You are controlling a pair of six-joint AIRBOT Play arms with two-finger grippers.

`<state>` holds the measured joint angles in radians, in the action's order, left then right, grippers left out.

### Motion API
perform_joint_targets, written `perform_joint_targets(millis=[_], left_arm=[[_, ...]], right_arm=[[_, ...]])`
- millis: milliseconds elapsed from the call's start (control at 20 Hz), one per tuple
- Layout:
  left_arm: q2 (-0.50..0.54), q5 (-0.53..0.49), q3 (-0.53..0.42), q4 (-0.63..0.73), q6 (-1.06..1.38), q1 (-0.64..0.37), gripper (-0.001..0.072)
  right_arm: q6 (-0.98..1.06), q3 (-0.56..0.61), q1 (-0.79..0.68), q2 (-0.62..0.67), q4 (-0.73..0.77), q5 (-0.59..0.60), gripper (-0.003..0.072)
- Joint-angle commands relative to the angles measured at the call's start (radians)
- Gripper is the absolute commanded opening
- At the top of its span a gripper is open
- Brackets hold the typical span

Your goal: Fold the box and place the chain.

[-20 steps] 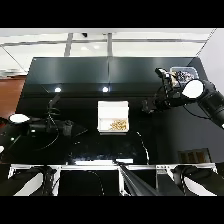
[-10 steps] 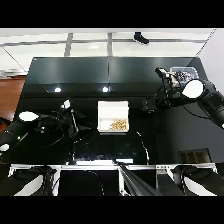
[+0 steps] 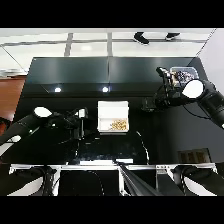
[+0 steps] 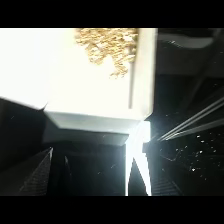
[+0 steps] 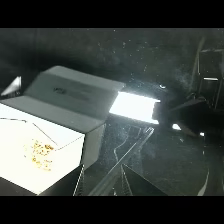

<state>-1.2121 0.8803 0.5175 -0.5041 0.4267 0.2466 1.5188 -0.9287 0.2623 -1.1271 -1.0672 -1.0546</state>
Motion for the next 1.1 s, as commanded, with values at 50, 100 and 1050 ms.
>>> perform_joint_targets(millis=[50, 100, 1050], left_arm=[[-0.025, 0.016, 0.016, 0.020, -0.020, 0.024, 0.0711], [-0.026, 0.019, 0.017, 0.024, -0.020, 0.024, 0.0711], [-0.028, 0.010, 0.018, 0.054, -0.023, 0.024, 0.0709]], right_arm=[[0.008, 0.000, 0.000, 0.000, 0.000, 0.000, 0.0285], [0.008, 0.000, 0.000, 0.000, 0.000, 0.000, 0.0285], [0.011, 0.000, 0.000, 0.000, 0.000, 0.001, 0.0285]])
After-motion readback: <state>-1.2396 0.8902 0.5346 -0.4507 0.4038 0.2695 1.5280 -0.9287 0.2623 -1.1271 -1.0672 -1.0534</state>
